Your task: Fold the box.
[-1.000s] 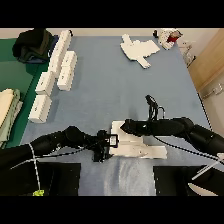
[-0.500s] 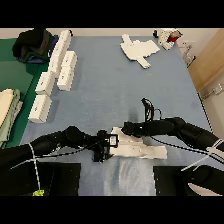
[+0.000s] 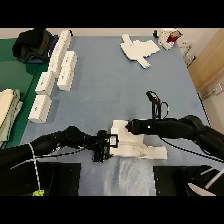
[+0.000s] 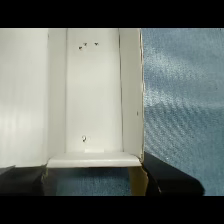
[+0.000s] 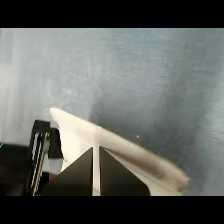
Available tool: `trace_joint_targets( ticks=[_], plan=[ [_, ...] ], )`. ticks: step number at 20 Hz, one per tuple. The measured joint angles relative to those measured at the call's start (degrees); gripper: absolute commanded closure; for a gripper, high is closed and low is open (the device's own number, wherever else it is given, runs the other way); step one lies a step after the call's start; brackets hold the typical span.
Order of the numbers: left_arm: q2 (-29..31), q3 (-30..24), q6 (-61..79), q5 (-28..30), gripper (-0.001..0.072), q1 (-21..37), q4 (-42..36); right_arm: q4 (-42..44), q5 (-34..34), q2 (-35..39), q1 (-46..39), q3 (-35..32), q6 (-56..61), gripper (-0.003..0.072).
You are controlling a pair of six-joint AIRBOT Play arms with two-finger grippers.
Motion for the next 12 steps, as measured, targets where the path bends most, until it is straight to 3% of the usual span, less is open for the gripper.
trace_joint_targets(
  ticks=[5,8,9,11,12],
  plan=[
    [0.0,0.0,0.0,0.0,0.0301,0.0,0.0,-12.1,-18.5,12.4,0.0,0.0,0.9,0.0626],
    [0.0,0.0,0.0,0.0,0.0301,0.0,0.0,-15.1,-27.1,18.8,0.1,-1.6,-2.2,0.0624],
    [0.0,0.0,0.0,0.0,0.0301,0.0,0.0,-15.1,-29.1,20.7,0.1,-2.4,-4.4,0.0597],
    [0.0,0.0,0.0,0.0,0.0301,0.0,0.0,-15.3,-32.0,24.2,0.1,-4.1,-8.8,0.0324],
    [0.0,0.0,0.0,0.0,0.0301,0.0,0.0,-16.2,-33.1,25.6,0.2,-4.8,-10.6,0.0306]
  ],
)
